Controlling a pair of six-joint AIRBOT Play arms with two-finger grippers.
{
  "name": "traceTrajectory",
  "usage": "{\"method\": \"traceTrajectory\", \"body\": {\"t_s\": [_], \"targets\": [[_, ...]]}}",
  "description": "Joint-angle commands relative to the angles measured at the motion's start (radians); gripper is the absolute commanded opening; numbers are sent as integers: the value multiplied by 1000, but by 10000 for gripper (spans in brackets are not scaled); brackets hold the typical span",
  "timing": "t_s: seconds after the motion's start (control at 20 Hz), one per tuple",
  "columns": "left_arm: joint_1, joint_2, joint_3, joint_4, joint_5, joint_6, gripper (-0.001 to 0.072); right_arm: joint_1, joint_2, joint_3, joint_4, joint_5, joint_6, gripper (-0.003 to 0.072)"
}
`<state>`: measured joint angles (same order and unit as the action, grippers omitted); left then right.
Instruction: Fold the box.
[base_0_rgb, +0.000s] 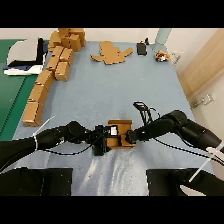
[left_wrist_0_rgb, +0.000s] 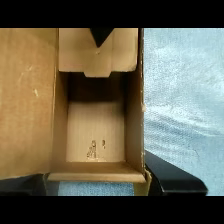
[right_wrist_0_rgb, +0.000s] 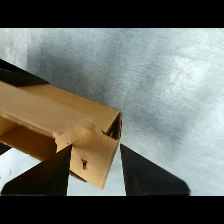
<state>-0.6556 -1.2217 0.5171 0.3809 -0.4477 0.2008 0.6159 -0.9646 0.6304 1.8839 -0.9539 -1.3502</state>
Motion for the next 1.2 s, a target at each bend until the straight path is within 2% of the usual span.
{"method": "traceTrajectory", "body": {"t_s": [0.0,0.6,0.75,0.95,1.15], "targets": [[0,1,1,0,0,1,515,74,-67,53,-58,-1,132,441],[0,1,1,0,0,1,515,299,-236,201,-313,-116,631,441],[0,1,1,0,1,1,515,327,-294,256,-348,-135,690,441],[0,1,1,0,0,1,515,328,-328,287,-393,-228,726,441],[0,1,1,0,0,1,516,328,-328,288,-407,-302,748,397]]}}
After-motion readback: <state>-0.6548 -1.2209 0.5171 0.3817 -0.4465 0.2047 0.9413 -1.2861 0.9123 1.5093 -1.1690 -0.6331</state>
